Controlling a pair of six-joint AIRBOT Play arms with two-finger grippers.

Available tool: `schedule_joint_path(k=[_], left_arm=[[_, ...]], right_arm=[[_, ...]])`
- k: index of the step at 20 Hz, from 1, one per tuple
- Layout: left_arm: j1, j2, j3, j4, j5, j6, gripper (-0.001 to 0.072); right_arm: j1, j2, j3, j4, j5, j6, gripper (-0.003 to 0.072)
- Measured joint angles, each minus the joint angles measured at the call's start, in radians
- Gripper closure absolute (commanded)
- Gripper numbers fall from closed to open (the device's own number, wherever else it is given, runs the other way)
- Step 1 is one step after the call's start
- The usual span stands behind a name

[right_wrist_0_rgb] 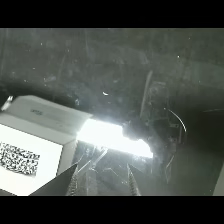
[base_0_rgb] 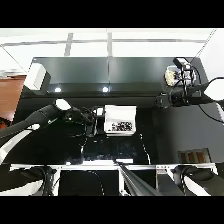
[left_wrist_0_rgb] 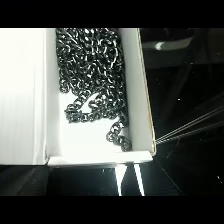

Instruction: Fold the box and place the chain.

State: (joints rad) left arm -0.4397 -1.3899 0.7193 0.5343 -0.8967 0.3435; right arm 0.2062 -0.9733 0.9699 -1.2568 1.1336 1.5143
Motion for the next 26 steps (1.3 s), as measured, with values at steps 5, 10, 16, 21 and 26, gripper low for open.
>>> schedule_joint_path(k=[5,10,16,21,26], left_arm=[[-0.027,0.0,0.0,0.0,0.044,-0.026,0.0343],[-0.033,0.0,0.0,0.0,0.064,-0.037,0.035],[-0.034,0.0,0.0,0.001,0.073,-0.04,0.035],[-0.034,0.0,0.0,0.002,0.075,-0.041,0.035],[-0.034,0.0,0.0,0.003,0.075,-0.041,0.035]], right_arm=[[0.001,-0.017,-0.006,0.02,-0.049,0.0,0.0238],[0.014,-0.082,-0.024,0.128,-0.176,-0.028,0.0035],[0.041,-0.231,-0.028,0.408,-0.217,-0.388,0.0036],[0.06,-0.238,0.005,0.467,-0.064,-0.792,0.0036],[0.104,-0.239,-0.025,0.428,0.014,-0.985,0.0036]])
